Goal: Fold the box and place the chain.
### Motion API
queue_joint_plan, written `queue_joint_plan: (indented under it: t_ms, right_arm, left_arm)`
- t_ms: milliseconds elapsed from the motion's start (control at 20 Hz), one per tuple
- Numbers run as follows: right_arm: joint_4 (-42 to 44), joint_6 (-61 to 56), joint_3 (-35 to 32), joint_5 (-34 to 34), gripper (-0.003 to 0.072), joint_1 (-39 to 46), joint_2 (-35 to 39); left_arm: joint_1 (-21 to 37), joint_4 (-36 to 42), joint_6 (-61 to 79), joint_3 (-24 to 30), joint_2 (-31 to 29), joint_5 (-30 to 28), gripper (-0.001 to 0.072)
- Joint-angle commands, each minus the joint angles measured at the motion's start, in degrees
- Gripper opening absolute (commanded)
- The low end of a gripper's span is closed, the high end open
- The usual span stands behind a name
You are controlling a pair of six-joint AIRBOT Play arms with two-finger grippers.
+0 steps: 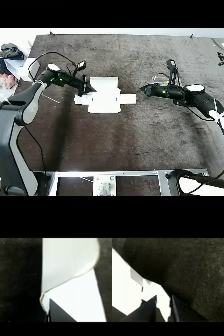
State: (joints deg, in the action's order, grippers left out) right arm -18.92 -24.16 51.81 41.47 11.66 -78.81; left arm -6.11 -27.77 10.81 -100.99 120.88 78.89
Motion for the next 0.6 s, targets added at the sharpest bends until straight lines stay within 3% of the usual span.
queue_joint_plan:
  t_ms: [0,400,500,550]
  right_arm:
    - [-0.4,0.1,0.0,0.0,0.0249,-0.4,-0.4]
    - [-0.4,15.6,0.0,6.1,0.025,-0.8,-0.4]
    - [-0.4,21.3,0.0,9.2,0.0346,-0.9,-0.4]
    - [-0.4,24.3,0.0,10.2,0.0347,-1.2,-0.4]
  left_arm:
    - [-0.2,0.4,5.9,4.7,-1.4,-5.0,0.001]
    - [-0.5,-0.3,7.7,6.2,-1.2,-11.1,0.0014]
    - [-0.5,-0.4,7.7,6.2,-1.2,-11.2,0.0016]
    - [-0.5,-0.4,7.6,6.2,-1.2,-11.1,0.0017]
